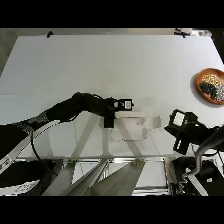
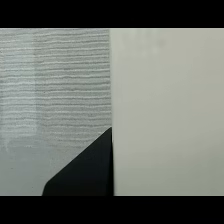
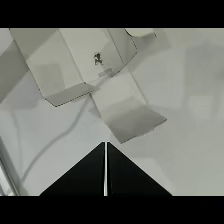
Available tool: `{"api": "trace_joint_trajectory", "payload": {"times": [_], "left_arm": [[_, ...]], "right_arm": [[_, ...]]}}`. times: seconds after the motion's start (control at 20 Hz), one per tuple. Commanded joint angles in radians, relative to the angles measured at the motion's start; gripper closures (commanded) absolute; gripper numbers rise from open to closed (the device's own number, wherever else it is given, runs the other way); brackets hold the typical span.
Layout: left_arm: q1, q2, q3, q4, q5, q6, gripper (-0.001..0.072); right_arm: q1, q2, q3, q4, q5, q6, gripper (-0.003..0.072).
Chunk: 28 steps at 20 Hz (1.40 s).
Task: Fold the box and place the chain.
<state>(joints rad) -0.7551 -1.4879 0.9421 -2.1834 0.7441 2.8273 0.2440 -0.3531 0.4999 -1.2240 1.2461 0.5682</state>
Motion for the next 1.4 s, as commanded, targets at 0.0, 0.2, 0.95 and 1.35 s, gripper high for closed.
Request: {"api": "trace_joint_trajectory", "payload": {"times": [0.0,0.2,0.95,1.35], "left_arm": [[-0.001,0.0,0.0,0.0,0.0,0.0,0.0697],[-0.001,0.0,0.0,0.0,0.0,0.0,0.0697],[-0.001,0.0,0.0,0.0,0.0,0.0,0.0697],[-0.001,0.0,0.0,0.0,0.0,0.0,0.0697]], "right_arm": [[0.098,-0.015,-0.066,-0.014,-0.111,-0.253,0.0676],[0.166,-0.011,-0.189,-0.085,-0.226,-0.245,0.0608],[0.347,-0.184,-0.372,0.04,-0.639,-0.259,-0.0034],[0.347,-0.213,-0.372,0.164,-0.732,-0.255,-0.0029]]}}
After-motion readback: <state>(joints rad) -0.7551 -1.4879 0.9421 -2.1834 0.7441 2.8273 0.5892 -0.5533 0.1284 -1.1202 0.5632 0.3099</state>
